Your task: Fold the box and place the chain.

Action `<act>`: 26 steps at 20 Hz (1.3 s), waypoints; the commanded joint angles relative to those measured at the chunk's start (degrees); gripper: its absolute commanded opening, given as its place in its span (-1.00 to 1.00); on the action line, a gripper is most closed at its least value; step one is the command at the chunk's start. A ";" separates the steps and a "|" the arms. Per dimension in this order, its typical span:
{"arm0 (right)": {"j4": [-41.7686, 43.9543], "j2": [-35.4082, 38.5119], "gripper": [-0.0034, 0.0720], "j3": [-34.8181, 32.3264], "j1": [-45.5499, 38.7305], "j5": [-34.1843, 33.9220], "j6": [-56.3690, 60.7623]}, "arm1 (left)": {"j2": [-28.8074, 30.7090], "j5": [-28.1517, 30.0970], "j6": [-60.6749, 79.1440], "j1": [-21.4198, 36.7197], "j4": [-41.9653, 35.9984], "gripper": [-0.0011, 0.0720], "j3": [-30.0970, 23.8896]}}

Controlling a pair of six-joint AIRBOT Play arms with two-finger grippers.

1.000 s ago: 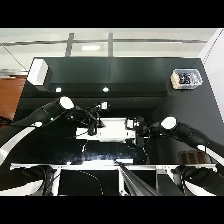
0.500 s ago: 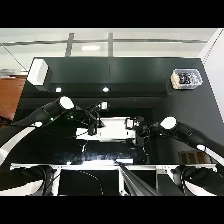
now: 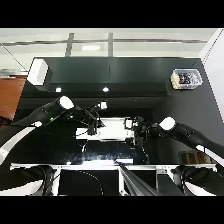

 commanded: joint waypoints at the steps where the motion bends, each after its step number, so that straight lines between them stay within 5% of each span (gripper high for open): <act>1: -0.26 -0.04 0.66 0.00 0.11 -0.48 0.13 | 0.04 0.02 -0.04 0.02 0.00 -0.89 0.07; 3: -0.26 -0.04 0.66 0.00 0.11 -0.48 0.13 | 0.04 -0.02 -0.07 0.02 0.00 -0.88 0.07; 4: -0.24 -0.04 0.66 0.00 0.11 -0.48 0.13 | 0.09 -0.04 -0.13 0.04 0.02 -0.68 0.07; 5: -0.26 -0.04 0.66 0.00 0.11 -0.48 0.13 | 0.22 -0.17 -0.13 0.04 0.04 -0.10 0.07; 6: -0.26 -0.04 0.66 0.00 0.11 -0.48 0.11 | 0.42 -0.63 -0.15 0.04 0.04 0.28 0.15; 9: -0.26 -0.04 0.66 0.00 0.11 -0.46 0.11 | 0.92 -4.57 -0.17 0.42 0.46 0.41 1.53; 14: -0.26 -0.04 0.66 0.00 0.11 -0.48 0.11 | 4.98 -6.80 -12.26 0.74 10.47 0.42 3.32; 15: -0.26 -0.04 0.51 0.00 0.11 -0.46 0.11 | 6.34 -7.52 -14.78 0.74 13.27 0.42 3.32; 20: -0.28 -0.04 0.51 0.00 0.11 -0.48 0.11 | 14.93 -15.32 -24.37 0.79 26.23 0.42 3.32; 24: -0.28 -0.04 0.51 0.00 0.11 -0.48 0.11 | 22.73 -19.69 -39.74 4.35 27.26 0.38 3.32; 25: -0.28 -0.04 0.51 0.00 0.11 -0.48 0.09 | 23.54 -23.52 -45.55 5.53 27.21 0.18 3.32; 26: -0.28 -0.04 0.51 0.00 0.11 -0.46 0.09 | 23.67 -29.03 -50.80 6.56 26.53 -0.46 3.17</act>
